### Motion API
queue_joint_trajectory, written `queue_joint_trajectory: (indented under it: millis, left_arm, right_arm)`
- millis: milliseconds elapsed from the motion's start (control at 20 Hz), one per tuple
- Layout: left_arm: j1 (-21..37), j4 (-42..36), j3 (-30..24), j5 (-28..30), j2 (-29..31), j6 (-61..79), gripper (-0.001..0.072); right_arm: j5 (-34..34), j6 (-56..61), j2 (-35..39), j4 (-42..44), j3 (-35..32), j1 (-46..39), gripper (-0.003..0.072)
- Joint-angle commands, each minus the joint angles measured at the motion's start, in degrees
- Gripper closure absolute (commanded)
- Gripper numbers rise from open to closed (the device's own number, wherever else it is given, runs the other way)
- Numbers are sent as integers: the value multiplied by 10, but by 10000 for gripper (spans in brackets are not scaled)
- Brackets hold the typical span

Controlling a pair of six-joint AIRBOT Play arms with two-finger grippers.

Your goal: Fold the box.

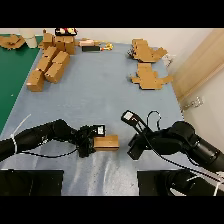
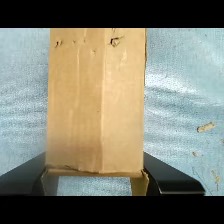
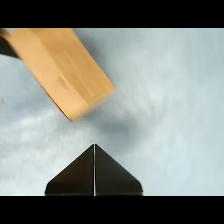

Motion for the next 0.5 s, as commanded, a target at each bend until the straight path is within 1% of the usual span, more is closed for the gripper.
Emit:
queue_joint_trajectory:
  millis: [0, 100, 150, 200, 250, 350, 400, 450]
  left_arm:
    - [0, 0, 0, 0, 0, 0, 272]
    - [0, 0, 0, 0, 0, 0, 272]
    - [0, 0, 0, 0, 0, 0, 272]
    - [0, 0, 0, 0, 0, 0, 272]
    - [0, 0, 0, 0, 0, 0, 272]
    - [0, 0, 0, 0, 0, 0, 272]
    - [0, 0, 0, 0, 0, 0, 272]
    - [0, 0, 0, 0, 0, 0, 272]
  right_arm:
    - [-71, 124, -14, 158, -53, -64, 687]
    - [-19, 78, -46, 326, -80, -56, 687]
    - [23, 43, -59, 396, -82, -42, 687]
    - [86, 18, -65, 445, -81, -26, 687]
    - [155, 16, -65, 458, -81, -15, 687]
    - [282, 17, -63, 458, -81, -11, 687]
    - [332, 17, -63, 457, -81, -11, 687]
    - [362, 17, -63, 456, -81, -11, 687]
